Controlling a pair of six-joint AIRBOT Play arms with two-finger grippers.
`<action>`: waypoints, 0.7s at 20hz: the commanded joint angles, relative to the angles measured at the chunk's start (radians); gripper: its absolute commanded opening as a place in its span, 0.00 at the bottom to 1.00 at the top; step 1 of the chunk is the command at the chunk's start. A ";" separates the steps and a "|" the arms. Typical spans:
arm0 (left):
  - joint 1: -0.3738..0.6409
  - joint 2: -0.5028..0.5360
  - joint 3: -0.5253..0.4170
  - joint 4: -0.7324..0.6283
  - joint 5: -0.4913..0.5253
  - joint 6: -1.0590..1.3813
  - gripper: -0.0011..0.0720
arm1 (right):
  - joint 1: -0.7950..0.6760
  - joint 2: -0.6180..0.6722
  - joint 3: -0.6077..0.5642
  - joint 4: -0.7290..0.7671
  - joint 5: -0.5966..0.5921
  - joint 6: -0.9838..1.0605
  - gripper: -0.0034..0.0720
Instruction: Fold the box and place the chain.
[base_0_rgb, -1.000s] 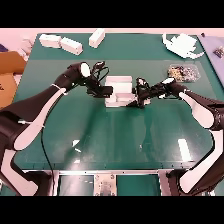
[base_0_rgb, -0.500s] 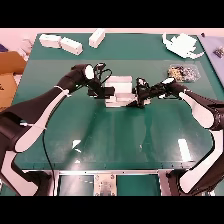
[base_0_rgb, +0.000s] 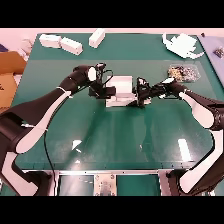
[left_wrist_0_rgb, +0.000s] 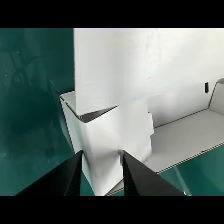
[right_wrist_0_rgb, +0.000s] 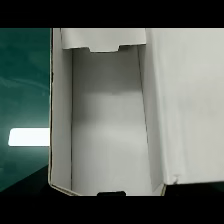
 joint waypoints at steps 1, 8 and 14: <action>-0.005 -0.001 0.001 -0.005 0.027 -0.023 0.42 | 0.001 0.001 0.000 0.000 0.002 0.000 0.62; -0.005 -0.013 0.001 -0.052 0.039 -0.020 0.94 | 0.001 0.001 0.000 0.000 0.002 0.000 0.62; -0.009 -0.016 0.001 0.013 0.039 -0.043 0.91 | 0.001 0.001 0.000 0.000 0.002 0.000 0.62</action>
